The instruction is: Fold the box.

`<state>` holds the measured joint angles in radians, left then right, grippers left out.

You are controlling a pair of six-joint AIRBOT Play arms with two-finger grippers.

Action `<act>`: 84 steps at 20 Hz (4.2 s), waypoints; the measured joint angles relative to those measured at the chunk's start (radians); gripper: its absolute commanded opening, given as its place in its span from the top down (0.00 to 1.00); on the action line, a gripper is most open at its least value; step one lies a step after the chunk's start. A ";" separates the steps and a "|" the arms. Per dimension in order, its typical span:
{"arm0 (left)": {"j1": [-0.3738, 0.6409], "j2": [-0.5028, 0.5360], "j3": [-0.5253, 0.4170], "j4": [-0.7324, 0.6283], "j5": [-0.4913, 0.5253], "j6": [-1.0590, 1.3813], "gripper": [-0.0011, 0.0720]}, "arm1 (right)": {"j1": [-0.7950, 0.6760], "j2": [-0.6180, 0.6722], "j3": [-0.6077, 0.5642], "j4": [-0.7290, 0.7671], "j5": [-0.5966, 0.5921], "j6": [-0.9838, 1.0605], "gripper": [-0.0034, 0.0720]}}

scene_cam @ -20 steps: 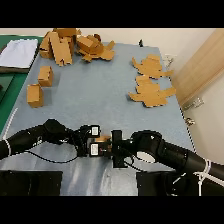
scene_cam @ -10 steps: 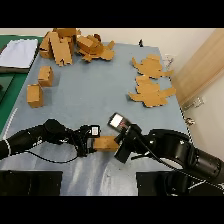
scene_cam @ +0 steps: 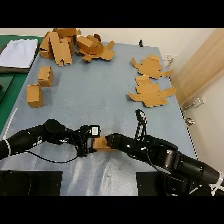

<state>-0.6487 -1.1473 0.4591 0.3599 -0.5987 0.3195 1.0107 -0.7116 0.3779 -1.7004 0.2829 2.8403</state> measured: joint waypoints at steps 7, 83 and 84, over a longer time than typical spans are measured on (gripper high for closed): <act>-0.001 0.000 0.000 0.000 0.014 -0.001 0.27 | -0.002 -0.161 -0.043 0.010 -0.219 0.140 0.95; 0.779 -0.092 0.179 0.026 0.431 -0.612 0.04 | -0.161 0.370 -0.028 -0.316 0.476 0.145 0.95; 0.785 -0.092 0.179 0.026 0.415 -0.626 0.04 | -0.161 0.370 -0.028 -0.316 0.476 0.145 0.95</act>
<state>0.1364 -1.2388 0.6384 0.3862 -0.1841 -0.3069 0.8501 -0.3420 0.3500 -2.0167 0.7589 2.9849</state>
